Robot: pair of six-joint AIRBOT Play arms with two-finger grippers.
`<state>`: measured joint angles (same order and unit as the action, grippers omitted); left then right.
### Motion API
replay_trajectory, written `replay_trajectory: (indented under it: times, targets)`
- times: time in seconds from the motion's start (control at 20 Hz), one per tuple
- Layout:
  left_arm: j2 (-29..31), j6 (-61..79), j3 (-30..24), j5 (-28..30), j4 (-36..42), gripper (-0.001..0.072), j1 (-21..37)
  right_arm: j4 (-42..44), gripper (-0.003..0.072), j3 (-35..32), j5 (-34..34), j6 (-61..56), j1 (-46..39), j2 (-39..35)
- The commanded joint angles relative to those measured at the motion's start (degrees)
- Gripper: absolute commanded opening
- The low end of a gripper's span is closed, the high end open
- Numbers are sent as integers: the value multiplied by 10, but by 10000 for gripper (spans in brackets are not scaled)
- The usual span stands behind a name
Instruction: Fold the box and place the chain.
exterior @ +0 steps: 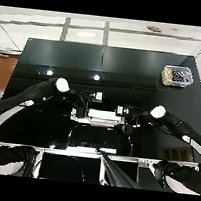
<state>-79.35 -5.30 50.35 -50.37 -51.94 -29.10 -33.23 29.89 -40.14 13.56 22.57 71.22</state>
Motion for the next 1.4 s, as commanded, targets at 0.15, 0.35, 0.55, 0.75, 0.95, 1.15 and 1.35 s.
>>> replay_trajectory:
  times: [0.15, 0.35, 0.55, 0.75, 0.95, 1.15, 1.35]
  targets:
    - [119, -232, 0, -131, -123, 572, 81, 0, 476, 0, -1, 1, 1, 0]
    - [146, -358, -7, -319, -70, 28, 150, 0, 477, 0, -1, 1, 1, 0]
    - [147, -343, -112, -257, 205, 27, 96, 0, 477, 0, -1, 1, 1, 0]
    - [140, -195, -171, -14, 319, 28, -10, 0, 476, 0, -1, 1, 1, 0]
    - [139, -125, -161, 127, 377, 32, -14, 0, 476, 0, 3, -3, 1, 0]
    - [113, -119, -142, 156, 367, 31, 36, 0, 477, 0, 3, -3, 1, 0]
    - [41, -124, -81, 123, 202, 29, 33, 0, 477, 0, 3, -3, 1, 0]
